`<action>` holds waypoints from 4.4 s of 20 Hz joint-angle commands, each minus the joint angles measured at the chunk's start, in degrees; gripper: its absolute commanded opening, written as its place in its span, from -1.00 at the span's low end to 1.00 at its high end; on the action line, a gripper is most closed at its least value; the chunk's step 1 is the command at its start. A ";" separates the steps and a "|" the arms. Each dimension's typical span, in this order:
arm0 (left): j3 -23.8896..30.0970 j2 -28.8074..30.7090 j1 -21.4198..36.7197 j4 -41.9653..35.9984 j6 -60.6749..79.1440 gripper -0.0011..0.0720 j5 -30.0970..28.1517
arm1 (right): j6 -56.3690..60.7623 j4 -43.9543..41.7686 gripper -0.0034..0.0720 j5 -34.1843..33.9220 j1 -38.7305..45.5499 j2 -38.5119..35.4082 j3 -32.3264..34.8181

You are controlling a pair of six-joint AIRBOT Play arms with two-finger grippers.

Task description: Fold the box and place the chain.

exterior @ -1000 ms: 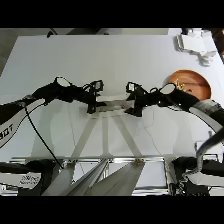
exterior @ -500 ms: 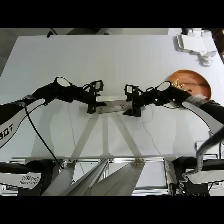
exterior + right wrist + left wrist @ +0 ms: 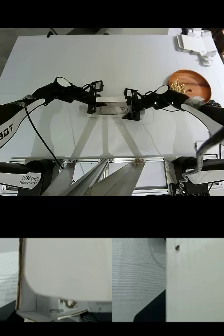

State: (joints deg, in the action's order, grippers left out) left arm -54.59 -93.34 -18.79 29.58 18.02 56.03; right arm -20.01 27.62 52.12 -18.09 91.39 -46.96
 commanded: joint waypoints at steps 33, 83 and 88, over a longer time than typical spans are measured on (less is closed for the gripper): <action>0.00 -0.04 0.07 -0.20 -0.02 -0.66 -0.31 | 0.02 -2.19 0.57 -0.07 -0.52 0.04 0.52; 0.31 16.50 7.19 16.68 -30.67 -0.84 8.55 | 0.02 -2.19 0.57 -0.07 -0.52 0.04 0.52; 4.85 16.20 8.52 18.93 -19.30 0.42 5.31 | 0.02 -2.19 0.57 -0.09 -0.52 0.04 0.52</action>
State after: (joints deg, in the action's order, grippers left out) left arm -52.05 -77.54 -10.92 45.60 -9.39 62.28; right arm -20.01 25.43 52.03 -18.57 91.42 -46.44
